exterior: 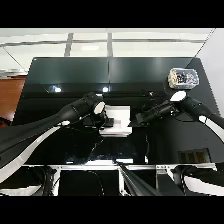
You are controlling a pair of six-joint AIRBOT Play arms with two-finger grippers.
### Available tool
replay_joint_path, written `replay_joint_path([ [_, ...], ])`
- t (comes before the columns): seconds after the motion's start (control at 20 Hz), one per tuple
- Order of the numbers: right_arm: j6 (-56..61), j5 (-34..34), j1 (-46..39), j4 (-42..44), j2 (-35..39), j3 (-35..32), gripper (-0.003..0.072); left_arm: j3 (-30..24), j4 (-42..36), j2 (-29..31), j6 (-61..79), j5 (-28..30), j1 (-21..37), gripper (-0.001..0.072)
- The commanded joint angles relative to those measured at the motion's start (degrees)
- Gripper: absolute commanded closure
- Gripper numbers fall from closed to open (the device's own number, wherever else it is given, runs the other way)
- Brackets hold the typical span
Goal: Fold the box and place the chain.
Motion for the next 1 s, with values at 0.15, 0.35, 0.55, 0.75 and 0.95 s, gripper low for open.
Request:
replay_joint_path([
  [0.15, 12.0, -3.91, 4.74, -5.95, -0.02, 3.52, 0.0341, 0.04, 0.0, 0.0, 0.02, 0.02, 0.02, 0.0681],
  [0.35, 21.68, -6.84, 8.85, -12.33, -0.02, 5.44, 0.0341, 0.04, 0.02, 0.0, 0.02, 0.02, 0.02, 0.0681],
  [0.55, 34.97, -10.23, 13.79, -22.1, -0.04, 7.61, 0.0349, 0.04, 0.0, 0.0, 0.04, 0.0, 0.02, 0.068],
  [0.75, 46.27, -11.43, 19.74, -31.58, -0.35, 10.08, 0.0349, 0.04, 0.02, 0.0, 0.02, -0.02, 0.02, 0.068],
  [0.95, 57.13, -11.17, 24.61, -40.46, -1.6, 12.41, 0.035, 0.04, 0.02, -0.02, 0.02, 0.0, 0.02, 0.0681],
])
